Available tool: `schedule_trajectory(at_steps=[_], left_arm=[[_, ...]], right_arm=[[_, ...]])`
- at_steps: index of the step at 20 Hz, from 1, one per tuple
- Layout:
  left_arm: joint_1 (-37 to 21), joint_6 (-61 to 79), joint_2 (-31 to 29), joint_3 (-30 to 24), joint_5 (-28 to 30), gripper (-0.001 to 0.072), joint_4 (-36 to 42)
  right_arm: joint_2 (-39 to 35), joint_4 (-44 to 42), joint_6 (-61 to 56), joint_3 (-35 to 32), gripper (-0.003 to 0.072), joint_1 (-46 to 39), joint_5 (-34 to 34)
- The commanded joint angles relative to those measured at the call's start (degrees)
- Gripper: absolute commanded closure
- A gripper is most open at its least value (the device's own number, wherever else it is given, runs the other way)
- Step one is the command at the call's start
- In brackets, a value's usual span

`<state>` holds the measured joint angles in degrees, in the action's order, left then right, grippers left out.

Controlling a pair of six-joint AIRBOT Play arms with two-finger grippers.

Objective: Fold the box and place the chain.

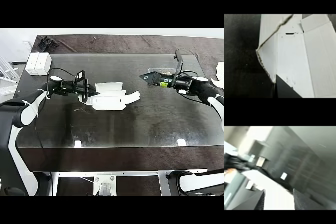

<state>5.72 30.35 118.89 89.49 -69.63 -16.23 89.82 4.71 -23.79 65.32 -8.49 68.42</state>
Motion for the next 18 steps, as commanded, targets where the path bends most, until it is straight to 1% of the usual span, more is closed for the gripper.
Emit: schedule_trajectory(at_steps=[1, 4, 6, 8, 9, 10, 11, 12, 14, 16, 17, 18], left_arm=[[0.0, -0.1, 0.0, 0.0, 0.0, 0.0689, 0.0], [0.0, -0.1, 0.0, 0.0, 0.1, 0.0690, 0.0], [0.0, -0.1, 0.0, 0.0, 0.1, 0.0689, 0.0], [0.0, -0.1, 0.0, 0.0, 0.1, 0.0690, 0.0], [0.0, -0.1, 0.0, 0.0, 0.1, 0.0690, 0.0], [0.0, -0.1, 0.0, 0.0, 0.2, 0.0690, 0.0], [0.0, -0.1, 0.0, 0.0, 0.1, 0.0690, 0.0], [0.0, -0.1, 0.0, 0.0, 0.1, 0.0690, 0.0], [0.0, -0.1, 0.0, 0.0, 0.1, 0.0690, 0.0], [0.0, -0.1, 0.0, 0.0, 0.0, 0.0690, 0.0], [0.0, -0.1, 0.0, 0.0, 0.2, 0.0689, 0.1], [0.0, -0.1, 0.0, 0.0, 0.2, 0.0689, 0.1]], right_arm=[[-7.0, -5.6, 10.1, -5.2, 0.0267, 0.9, 6.3], [-14.6, -7.2, 20.3, -14.3, 0.0268, 2.1, 5.9], [-16.2, -6.5, 27.4, -19.4, 0.0265, 3.8, 4.0], [-16.0, -1.8, 40.0, -23.5, 0.0253, 7.3, -0.1], [-16.0, 1.4, 46.3, -25.0, 0.0251, 9.7, -4.7], [-15.8, 3.5, 49.8, -26.0, 0.0250, 11.9, -10.2], [-15.7, 5.1, 52.0, -26.6, 0.0189, 13.8, -15.3], [-15.4, 6.8, 54.5, -26.6, 0.0105, 15.5, -18.9], [-15.0, 8.5, 60.0, -26.6, 0.0104, 17.9, -22.4], [-13.8, 8.4, 63.3, -26.4, 0.0104, 20.0, -28.3], [-12.8, 8.4, 64.7, -26.2, 0.0104, 20.8, -30.1], [-12.0, 8.4, 65.1, -26.0, 0.0104, 21.1, -30.1]])
